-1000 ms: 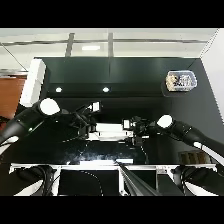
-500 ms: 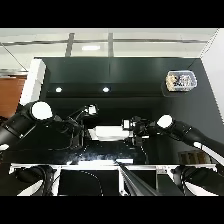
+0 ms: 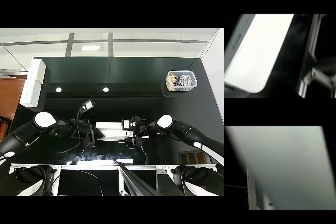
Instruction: Fold the box and place the chain.
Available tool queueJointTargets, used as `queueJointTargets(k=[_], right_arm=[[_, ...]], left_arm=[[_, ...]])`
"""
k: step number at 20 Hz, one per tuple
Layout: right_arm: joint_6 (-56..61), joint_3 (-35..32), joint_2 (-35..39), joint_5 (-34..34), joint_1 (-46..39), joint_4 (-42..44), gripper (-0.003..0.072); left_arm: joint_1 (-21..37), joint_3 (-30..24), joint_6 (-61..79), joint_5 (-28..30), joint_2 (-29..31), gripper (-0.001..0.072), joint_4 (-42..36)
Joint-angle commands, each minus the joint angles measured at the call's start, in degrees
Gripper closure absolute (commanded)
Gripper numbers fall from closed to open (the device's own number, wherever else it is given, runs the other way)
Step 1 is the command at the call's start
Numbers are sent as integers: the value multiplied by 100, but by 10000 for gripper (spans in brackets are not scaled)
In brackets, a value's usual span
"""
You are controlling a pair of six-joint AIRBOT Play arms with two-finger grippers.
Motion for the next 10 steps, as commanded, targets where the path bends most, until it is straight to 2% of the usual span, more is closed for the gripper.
queueJointTargets(k=[1,5,8,10], right_arm=[[0,2,2,2,0,2,215],[0,2,2,2,0,2,215],[0,2,2,2,0,2,215],[0,2,2,2,0,2,215]], left_arm=[[9,-125,581,1370,2,684,-1401],[9,-114,586,2251,-356,684,-1384],[7,87,601,2144,-988,685,-776],[9,203,485,2179,-1241,684,-686]])
